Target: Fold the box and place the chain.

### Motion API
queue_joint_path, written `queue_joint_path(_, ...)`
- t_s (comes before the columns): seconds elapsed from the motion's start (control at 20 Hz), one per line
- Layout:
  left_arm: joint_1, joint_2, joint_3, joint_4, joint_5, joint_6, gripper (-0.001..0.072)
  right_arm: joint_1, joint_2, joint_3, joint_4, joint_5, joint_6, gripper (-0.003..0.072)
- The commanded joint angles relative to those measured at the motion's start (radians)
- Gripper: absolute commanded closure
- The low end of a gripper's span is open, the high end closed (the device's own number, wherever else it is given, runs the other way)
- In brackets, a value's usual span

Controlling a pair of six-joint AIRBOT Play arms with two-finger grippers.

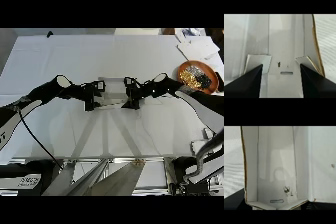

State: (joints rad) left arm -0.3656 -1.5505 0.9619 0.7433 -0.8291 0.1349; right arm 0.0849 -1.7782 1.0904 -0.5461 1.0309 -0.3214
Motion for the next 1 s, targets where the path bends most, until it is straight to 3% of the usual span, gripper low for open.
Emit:
queue_joint_path(0.0, 0.000, -0.005, 0.000, -0.003, -0.005, -0.004, 0.0220, 0.001, 0.000, 0.000, 0.001, 0.002, 0.003, 0.0303)
queue_joint_path(0.05, 0.000, -0.005, 0.000, -0.003, -0.005, -0.004, 0.0341, 0.001, 0.000, 0.000, 0.001, 0.002, 0.003, 0.0303)
queue_joint_path(0.2, 0.000, -0.004, 0.000, -0.003, -0.003, -0.004, 0.0548, 0.001, 0.000, 0.000, 0.001, 0.002, 0.003, 0.0303)
queue_joint_path(0.25, 0.000, -0.001, 0.000, -0.003, -0.005, -0.004, 0.0584, 0.001, 0.000, 0.000, 0.001, 0.002, 0.003, 0.0303)
queue_joint_path(0.45, 0.000, 0.058, 0.000, -0.010, -0.019, -0.005, 0.0585, 0.001, 0.000, 0.000, 0.001, 0.002, 0.003, 0.0303)
queue_joint_path(0.5, 0.002, 0.081, 0.000, -0.017, -0.027, -0.005, 0.0684, 0.001, 0.000, 0.000, 0.001, 0.002, 0.003, 0.0303)
queue_joint_path(0.7, 0.023, 0.175, 0.000, -0.029, -0.062, -0.060, 0.0699, 0.001, 0.000, 0.000, 0.001, 0.002, 0.003, 0.0303)
queue_joint_path(0.95, 0.150, 0.285, 0.000, -0.025, -0.075, -0.549, 0.0703, 0.001, 0.000, 0.000, 0.001, 0.002, 0.003, 0.0303)
